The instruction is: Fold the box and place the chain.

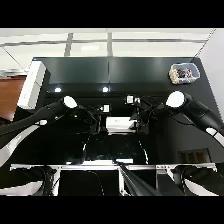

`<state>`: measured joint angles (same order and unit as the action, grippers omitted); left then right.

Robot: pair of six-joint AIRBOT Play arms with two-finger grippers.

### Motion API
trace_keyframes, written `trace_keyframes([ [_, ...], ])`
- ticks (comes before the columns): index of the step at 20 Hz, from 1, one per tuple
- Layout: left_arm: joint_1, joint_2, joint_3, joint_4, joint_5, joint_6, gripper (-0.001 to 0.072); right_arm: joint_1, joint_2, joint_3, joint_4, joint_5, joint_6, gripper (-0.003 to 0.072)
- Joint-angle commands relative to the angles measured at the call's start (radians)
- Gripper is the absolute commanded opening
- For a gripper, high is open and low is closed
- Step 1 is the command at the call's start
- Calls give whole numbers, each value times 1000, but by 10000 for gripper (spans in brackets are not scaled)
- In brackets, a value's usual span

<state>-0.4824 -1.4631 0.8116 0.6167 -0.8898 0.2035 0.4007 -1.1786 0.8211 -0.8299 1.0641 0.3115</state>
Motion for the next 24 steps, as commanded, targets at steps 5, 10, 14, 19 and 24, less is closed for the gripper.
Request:
trace_keyframes([
  [5,1,0,1,4,-3,2,446,-12,40,4,47,6,170,436],
  [10,1,0,1,4,-2,1,445,-143,53,-8,189,143,733,15],
  [14,1,0,1,4,-2,1,446,-155,42,-147,424,52,769,15],
  [19,1,0,1,4,-1,2,445,-153,-11,-225,455,-85,768,15],
  [24,2,0,1,4,-1,2,445,-153,-62,-225,423,-95,766,15],
])
